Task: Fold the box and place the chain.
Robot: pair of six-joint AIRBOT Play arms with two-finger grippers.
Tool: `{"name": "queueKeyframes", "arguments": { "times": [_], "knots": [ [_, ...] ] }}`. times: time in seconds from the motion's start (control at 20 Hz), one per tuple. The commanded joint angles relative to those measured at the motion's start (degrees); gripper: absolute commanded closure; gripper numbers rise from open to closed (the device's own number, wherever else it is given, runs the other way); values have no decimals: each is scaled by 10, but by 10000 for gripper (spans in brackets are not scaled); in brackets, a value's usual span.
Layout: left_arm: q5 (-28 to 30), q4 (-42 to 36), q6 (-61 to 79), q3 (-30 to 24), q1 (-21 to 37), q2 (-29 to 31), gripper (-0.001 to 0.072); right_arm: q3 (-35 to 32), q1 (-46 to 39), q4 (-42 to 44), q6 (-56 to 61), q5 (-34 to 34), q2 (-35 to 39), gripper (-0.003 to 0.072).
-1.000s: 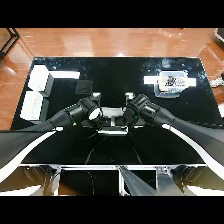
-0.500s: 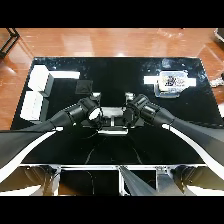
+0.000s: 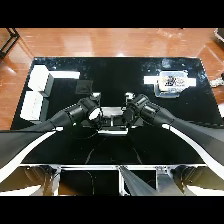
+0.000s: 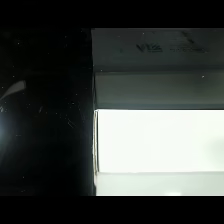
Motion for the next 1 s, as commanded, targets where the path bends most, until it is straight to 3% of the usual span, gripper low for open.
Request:
{"name": "queueKeyframes", "arguments": {
  "times": [0.0,0.05,0.2,0.25,0.3,0.35,0.55,0.95],
  "knots": [
    [0,0,1,0,0,0,689,1,0,-2,2,-3,0,492],
    [0,0,1,0,0,0,690,1,0,-2,-3,-3,0,632],
    [0,0,1,0,0,0,689,1,0,-2,-5,-4,0,657],
    [-1,-1,1,0,0,0,690,1,0,-3,-5,-5,2,590],
    [-1,-6,1,0,0,0,689,1,0,-4,-5,-6,2,389],
    [0,-7,1,0,0,0,690,1,-1,-5,-5,-10,5,302],
    [0,-6,5,0,0,0,690,2,-5,-15,-64,-27,56,302],
    [0,-6,5,0,0,0,689,2,-81,-35,-236,-173,238,313]
  ]
}}
